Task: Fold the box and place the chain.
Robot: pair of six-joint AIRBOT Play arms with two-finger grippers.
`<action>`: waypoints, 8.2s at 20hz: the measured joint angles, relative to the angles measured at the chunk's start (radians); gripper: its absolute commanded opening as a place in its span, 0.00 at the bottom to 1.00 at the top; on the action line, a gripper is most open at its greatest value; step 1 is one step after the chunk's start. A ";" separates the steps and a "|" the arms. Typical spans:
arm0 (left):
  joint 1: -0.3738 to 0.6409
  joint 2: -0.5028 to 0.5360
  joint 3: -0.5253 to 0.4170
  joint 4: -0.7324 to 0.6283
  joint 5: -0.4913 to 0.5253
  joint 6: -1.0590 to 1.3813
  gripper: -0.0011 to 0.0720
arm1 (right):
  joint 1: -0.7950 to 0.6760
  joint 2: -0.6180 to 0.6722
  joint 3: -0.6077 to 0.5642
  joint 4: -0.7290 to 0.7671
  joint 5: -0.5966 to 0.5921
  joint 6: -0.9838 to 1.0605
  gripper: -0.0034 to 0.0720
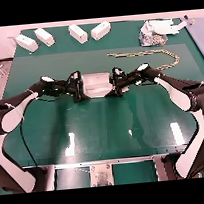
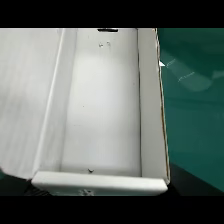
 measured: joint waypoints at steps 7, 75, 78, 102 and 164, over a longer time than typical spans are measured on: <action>0.000 0.000 0.000 -0.003 0.006 0.000 0.88 | 0.000 0.003 0.002 0.006 0.003 -0.001 1.00; 0.000 0.000 0.000 -0.001 0.003 0.000 0.88 | -0.084 0.216 0.140 -0.151 -0.043 0.315 0.05; 0.000 0.000 0.000 -0.001 0.002 0.000 0.88 | -0.108 0.261 0.064 -0.156 -0.043 0.328 0.46; 0.000 0.000 0.000 0.000 0.001 0.000 0.88 | -0.062 0.222 -0.184 -0.081 -0.119 0.100 0.44; 0.000 0.000 0.000 -0.001 0.001 0.000 0.88 | -0.325 0.323 -0.116 -0.167 -0.089 1.089 0.05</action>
